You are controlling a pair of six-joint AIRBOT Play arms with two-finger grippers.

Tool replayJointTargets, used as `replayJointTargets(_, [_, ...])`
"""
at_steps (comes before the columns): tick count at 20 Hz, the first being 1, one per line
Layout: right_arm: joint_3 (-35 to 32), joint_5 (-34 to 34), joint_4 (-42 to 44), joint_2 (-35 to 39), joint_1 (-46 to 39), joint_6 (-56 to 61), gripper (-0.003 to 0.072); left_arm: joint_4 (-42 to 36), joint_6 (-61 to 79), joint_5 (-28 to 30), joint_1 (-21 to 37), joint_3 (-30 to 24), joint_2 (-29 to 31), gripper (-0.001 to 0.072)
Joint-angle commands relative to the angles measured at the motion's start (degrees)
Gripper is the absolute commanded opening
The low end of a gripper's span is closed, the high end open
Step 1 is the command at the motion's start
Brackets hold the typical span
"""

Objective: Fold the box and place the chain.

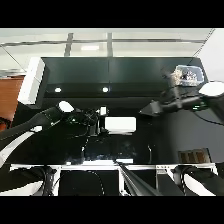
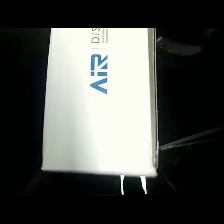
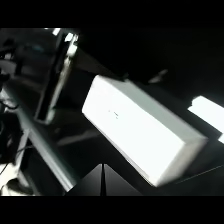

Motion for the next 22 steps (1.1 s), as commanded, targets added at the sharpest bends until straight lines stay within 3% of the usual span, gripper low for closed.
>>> replayJointTargets(1, [0.83, 5.55, -5.07, 6.01, -10.34, 1.09, 0.0013, 1.7, -6.97, 1.9, 0.92, 0.07, 2.84, 0.071])
replayJointTargets(5, [0.81, 7.02, -5.79, 6.78, -15.89, 1.2, 0.0013, 5.27, -6.95, -3.41, 2.82, 0.15, 10.32, 0.071])
replayJointTargets(8, [0.81, 5.92, -5.92, 6.78, -16.0, 1.2, 0.0013, 4.96, -6.84, -3.43, -0.24, 2.99, 11.13, 0.0708])
replayJointTargets(12, [0.81, 5.05, -5.92, 6.78, -16.0, 1.22, 0.0013, 4.96, -8.81, -3.54, -5.27, 11.26, 2.51, 0.0706])
replayJointTargets(16, [0.81, 5.11, -5.95, 6.78, -16.0, 1.2, 0.0013, 5.18, -15.28, -10.6, -5.77, 18.86, -6.23, 0.0707])
replayJointTargets(22, [0.81, 4.98, -7.69, 6.78, -16.0, 1.22, 0.0013, 5.49, -15.78, -11.8, -5.9, 19.65, -8.22, 0.0706])
